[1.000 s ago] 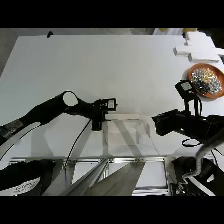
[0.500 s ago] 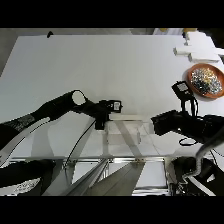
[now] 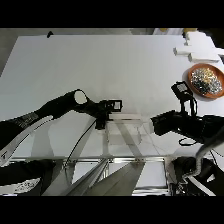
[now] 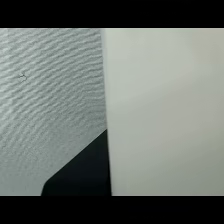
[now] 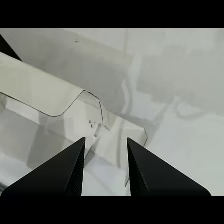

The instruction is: Fold the box and place the chain.

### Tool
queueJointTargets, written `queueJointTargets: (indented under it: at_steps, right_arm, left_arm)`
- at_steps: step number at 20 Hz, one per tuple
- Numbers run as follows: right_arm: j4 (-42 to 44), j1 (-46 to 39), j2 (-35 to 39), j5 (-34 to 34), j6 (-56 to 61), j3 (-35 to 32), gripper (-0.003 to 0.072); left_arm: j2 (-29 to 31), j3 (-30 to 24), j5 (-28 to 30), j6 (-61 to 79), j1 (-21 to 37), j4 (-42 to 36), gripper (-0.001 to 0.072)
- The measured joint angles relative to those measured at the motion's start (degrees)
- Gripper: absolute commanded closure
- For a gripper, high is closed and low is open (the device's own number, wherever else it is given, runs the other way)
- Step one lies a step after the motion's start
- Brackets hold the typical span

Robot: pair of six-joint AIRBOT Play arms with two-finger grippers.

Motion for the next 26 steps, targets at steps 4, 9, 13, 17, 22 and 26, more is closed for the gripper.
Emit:
queueJointTargets:
  at_steps: [4,9,13,17,22,26]
  right_arm:
    - [0.0,0.0,0.0,-0.02,0.0,0.0,0.0389]
    - [0.0,0.0,0.0,-0.02,-0.04,0.0,0.0389]
    - [0.0,0.0,0.0,0.35,-0.98,0.0,0.039]
    - [0.48,0.0,0.0,1.55,-5.49,0.0,0.0472]
    - [5.6,0.0,0.0,2.99,-19.56,-0.39,0.0653]
    - [7.89,0.0,0.0,5.09,-28.96,-1.92,0.0668]
  left_arm:
    - [-0.09,0.0,0.04,-0.02,0.0,0.2,0.07]
    - [-0.09,0.0,0.04,-0.04,0.0,0.33,0.07]
    - [-0.09,0.0,0.0,-0.04,0.0,0.35,0.07]
    - [-0.09,0.0,-0.07,-0.04,-0.02,0.35,0.07]
    - [-0.09,0.02,-0.15,-0.04,-0.02,0.37,0.07]
    - [-0.09,0.0,-0.2,-0.04,0.0,0.37,0.07]
